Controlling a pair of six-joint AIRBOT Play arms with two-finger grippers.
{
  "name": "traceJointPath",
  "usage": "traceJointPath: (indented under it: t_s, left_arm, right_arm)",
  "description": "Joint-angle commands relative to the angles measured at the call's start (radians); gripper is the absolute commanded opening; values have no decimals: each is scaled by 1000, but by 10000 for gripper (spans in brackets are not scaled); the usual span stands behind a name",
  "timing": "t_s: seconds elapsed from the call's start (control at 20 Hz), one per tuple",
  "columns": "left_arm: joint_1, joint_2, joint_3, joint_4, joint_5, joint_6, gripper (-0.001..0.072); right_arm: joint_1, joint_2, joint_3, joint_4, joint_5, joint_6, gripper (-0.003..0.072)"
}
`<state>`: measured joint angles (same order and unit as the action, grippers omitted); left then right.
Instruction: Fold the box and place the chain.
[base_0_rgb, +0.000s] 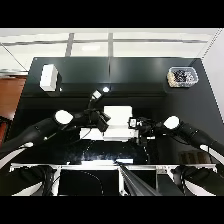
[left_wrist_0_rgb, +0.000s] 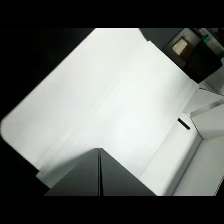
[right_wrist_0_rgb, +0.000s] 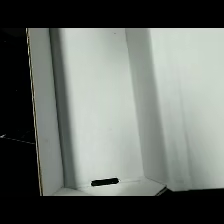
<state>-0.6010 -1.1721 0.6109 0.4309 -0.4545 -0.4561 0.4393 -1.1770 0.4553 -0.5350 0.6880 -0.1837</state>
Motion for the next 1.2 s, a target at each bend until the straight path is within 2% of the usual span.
traceJointPath:
  t_s: [0.0,0.15,0.25,0.35,0.4,0.5,0.55,0.65,0.8,0.95,1.15]
  left_arm:
    - [95,106,10,88,-118,-8,31]
    - [212,238,6,274,-271,-133,31]
    - [295,308,-14,414,-312,-322,32]
    - [366,340,-45,445,-347,-370,51]
    - [373,340,-60,442,-369,-364,148]
    - [337,335,-113,446,-384,-163,655]
    - [312,335,-140,448,-385,-22,707]
    - [258,334,-181,439,-360,191,699]
    - [168,294,-200,427,-257,206,682]
    - [93,227,-199,278,-125,232,682]
    - [45,162,-196,248,-103,270,656]
  right_arm:
    - [-1,0,1,0,0,0,397]
    - [-1,0,1,0,0,0,397]
    - [-1,0,1,0,0,0,397]
    - [-1,-1,1,0,0,0,397]
    - [-1,0,1,0,0,0,397]
    - [-1,-1,1,0,0,0,397]
    - [-1,-1,1,0,0,0,397]
    - [-1,0,1,0,0,0,397]
    - [-1,0,1,0,0,0,397]
    - [-1,0,1,0,0,0,397]
    - [-1,-1,1,0,0,0,397]
